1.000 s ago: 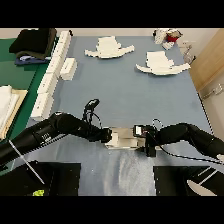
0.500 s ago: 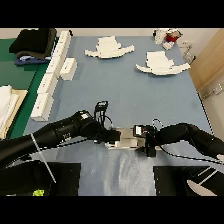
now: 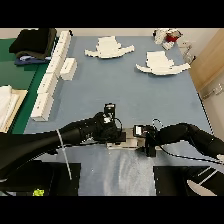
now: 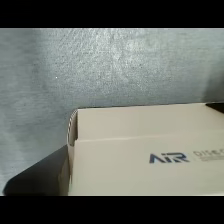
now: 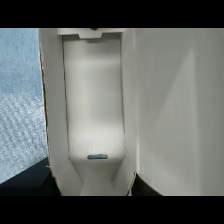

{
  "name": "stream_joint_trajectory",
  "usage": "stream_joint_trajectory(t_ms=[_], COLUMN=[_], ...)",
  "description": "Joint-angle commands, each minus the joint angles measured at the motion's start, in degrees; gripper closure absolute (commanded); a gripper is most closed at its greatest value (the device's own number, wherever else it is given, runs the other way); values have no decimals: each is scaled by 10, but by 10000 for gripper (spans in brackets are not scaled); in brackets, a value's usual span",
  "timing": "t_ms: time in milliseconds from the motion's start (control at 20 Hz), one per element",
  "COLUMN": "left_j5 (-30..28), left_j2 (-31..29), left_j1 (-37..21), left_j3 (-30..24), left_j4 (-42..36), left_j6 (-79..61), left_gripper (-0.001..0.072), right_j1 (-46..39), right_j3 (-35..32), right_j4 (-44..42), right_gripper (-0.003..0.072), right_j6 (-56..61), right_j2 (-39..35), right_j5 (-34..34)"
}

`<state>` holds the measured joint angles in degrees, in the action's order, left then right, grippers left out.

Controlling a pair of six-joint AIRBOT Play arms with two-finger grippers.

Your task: Fold the box.

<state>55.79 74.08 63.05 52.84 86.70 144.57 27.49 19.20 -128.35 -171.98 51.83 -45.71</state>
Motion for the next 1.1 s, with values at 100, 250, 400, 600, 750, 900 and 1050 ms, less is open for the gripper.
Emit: stream_joint_trajectory(t_ms=[100,250,400,600,750,900,1050], left_j5=[43,53,52,54,54,55,71], left_j2=[34,34,35,39,41,41,40], left_j1=[6,9,14,26,27,27,27], left_j3=[33,33,33,33,33,36,47], left_j4=[28,36,43,47,47,46,46], left_j6=[21,26,31,33,33,32,30], left_gripper=[290,291,537,694,694,410,144], right_j1=[0,0,0,0,0,0,0], right_j3=[0,0,0,0,0,0,0], right_j4=[0,0,0,0,0,0,0], right_gripper=[171,172,171,171,171,171,171], right_j6=[0,0,0,0,0,0,0], right_j2=[0,0,0,0,0,0,0], right_j5=[0,0,0,0,0,0,0])
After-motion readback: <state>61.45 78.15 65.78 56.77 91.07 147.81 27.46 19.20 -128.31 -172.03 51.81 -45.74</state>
